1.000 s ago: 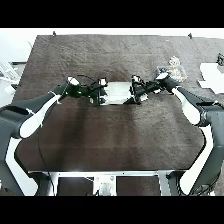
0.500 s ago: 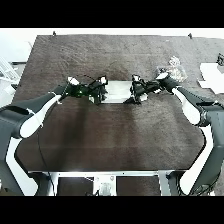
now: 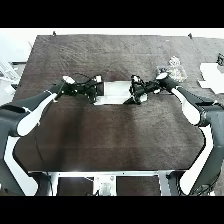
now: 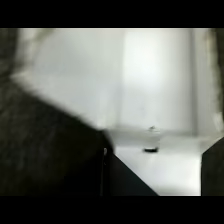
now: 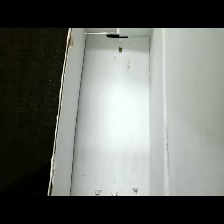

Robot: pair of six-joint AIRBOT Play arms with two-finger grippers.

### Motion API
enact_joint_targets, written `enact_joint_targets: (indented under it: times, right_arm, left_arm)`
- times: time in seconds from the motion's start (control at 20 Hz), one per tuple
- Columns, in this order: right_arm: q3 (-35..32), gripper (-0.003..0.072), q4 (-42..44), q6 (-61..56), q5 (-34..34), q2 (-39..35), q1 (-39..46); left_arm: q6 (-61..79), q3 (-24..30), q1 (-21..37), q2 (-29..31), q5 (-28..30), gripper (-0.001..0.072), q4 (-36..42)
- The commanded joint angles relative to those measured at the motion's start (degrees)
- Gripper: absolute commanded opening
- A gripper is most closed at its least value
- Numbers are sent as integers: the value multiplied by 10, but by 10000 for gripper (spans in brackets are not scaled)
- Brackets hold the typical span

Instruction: Fold the box and place the chain.

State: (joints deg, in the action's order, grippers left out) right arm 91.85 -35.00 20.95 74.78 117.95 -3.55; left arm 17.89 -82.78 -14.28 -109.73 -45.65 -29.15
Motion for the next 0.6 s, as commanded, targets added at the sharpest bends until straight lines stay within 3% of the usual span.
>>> enact_joint_targets:
  times: [0.0, 0.1, 0.25, 0.55]
  right_arm:
    - [0, 584, 0, -1, -2, 0, 0]
    - [0, 584, 0, -1, -2, 0, 0]
    - [0, 584, 1, -2, -2, 0, 0]
    - [0, 584, 0, -1, -2, 0, 0]
  left_arm:
    - [26, 0, 32, 5, -53, 19, 43]
    - [47, -2, 42, 11, -89, 19, 93]
    - [15, -3, 47, 31, -97, 17, 97]
    - [-231, -1, 114, 95, -174, 15, 76]
